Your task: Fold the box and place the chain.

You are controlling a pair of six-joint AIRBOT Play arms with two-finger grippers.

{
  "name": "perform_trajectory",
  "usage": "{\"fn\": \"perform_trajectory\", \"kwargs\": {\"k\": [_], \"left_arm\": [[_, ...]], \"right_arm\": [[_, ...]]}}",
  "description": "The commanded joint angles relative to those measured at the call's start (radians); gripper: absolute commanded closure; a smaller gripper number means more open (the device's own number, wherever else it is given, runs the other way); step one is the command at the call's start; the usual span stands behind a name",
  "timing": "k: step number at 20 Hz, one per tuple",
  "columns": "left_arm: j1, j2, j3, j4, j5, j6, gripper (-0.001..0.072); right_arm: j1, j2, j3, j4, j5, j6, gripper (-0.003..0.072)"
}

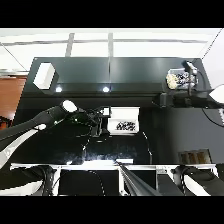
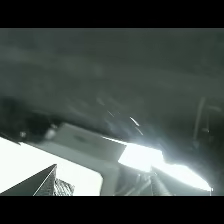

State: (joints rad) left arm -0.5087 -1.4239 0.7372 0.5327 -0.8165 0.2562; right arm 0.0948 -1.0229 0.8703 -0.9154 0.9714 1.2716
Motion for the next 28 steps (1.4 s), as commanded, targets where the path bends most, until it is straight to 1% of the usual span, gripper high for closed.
{"fn": "perform_trajectory", "kwargs": {"k": [1, 2, 3, 5, 6, 7, 8, 9, 11, 12, 17, 25, 28], "left_arm": [[-0.001, 0.000, 0.000, 0.001, 0.003, -0.001, 0.0230], [-0.001, 0.000, 0.000, 0.001, 0.003, -0.001, 0.0231], [-0.001, 0.000, 0.000, 0.001, 0.003, -0.001, 0.0231], [-0.001, 0.000, 0.000, 0.001, 0.002, -0.001, 0.0231], [-0.001, 0.000, 0.000, 0.001, 0.003, -0.001, 0.0230], [0.000, 0.000, 0.000, 0.001, 0.003, -0.001, 0.0231], [-0.001, 0.000, 0.000, 0.001, 0.003, -0.001, 0.0230], [0.000, 0.000, 0.000, 0.001, 0.003, -0.001, 0.0231], [0.000, 0.000, 0.000, 0.001, 0.003, -0.001, 0.0230], [-0.001, 0.000, 0.000, 0.001, 0.003, -0.001, 0.0230], [-0.001, 0.000, 0.000, 0.001, 0.003, 0.000, 0.0230], [-0.001, 0.000, 0.000, 0.001, 0.003, -0.001, 0.0230], [-0.001, 0.000, 0.000, 0.001, 0.003, 0.000, 0.0230]], "right_arm": [[0.125, -0.184, 0.105, 0.032, -0.080, -0.042, 0.0020], [0.158, -0.241, 0.129, 0.031, -0.079, -0.112, 0.0024], [0.187, -0.278, 0.138, 0.031, -0.069, -0.224, 0.0074], [0.233, -0.300, 0.139, 0.008, -0.013, -0.494, 0.0072], [0.240, -0.293, 0.144, -0.004, 0.018, -0.540, 0.0071], [0.239, -0.281, 0.154, -0.016, 0.060, -0.551, 0.0070], [0.237, -0.265, 0.161, -0.033, 0.095, -0.551, 0.0028], [0.237, -0.242, 0.162, -0.040, 0.134, -0.554, -0.0034], [0.244, -0.226, 0.162, -0.042, 0.217, -0.592, -0.0034], [0.253, -0.227, 0.153, -0.038, 0.225, -0.613, -0.0034], [0.287, -0.227, 0.095, -0.017, 0.226, -0.756, -0.0034], [0.309, -0.228, 0.062, -0.002, 0.221, -0.802, -0.0034], [0.312, -0.228, 0.062, -0.005, 0.185, -0.840, -0.0034]]}}
